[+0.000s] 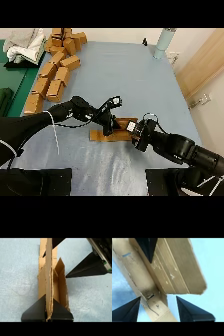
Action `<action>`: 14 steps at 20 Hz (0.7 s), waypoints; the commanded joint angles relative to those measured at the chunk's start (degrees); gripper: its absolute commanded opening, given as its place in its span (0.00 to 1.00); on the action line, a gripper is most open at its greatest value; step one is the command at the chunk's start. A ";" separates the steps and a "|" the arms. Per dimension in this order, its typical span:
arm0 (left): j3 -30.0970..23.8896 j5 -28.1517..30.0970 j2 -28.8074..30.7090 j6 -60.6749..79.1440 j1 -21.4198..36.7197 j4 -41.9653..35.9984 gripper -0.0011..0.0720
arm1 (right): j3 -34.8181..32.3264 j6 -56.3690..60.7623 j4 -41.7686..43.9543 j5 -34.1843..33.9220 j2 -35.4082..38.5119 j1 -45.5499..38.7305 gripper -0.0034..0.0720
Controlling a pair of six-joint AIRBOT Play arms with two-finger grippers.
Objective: Fold the box.
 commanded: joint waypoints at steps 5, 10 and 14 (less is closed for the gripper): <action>0.04 0.00 0.00 0.02 0.00 0.00 0.03 | -0.24 -47.47 37.35 3.54 -0.31 -16.92 1.00; 0.04 0.02 0.00 0.00 0.00 0.00 0.03 | 3.41 -74.36 60.17 -6.91 -8.72 -28.50 1.00; 0.04 0.00 0.00 0.02 0.00 0.00 0.03 | 8.92 -76.13 60.89 -11.56 -18.01 -31.34 1.00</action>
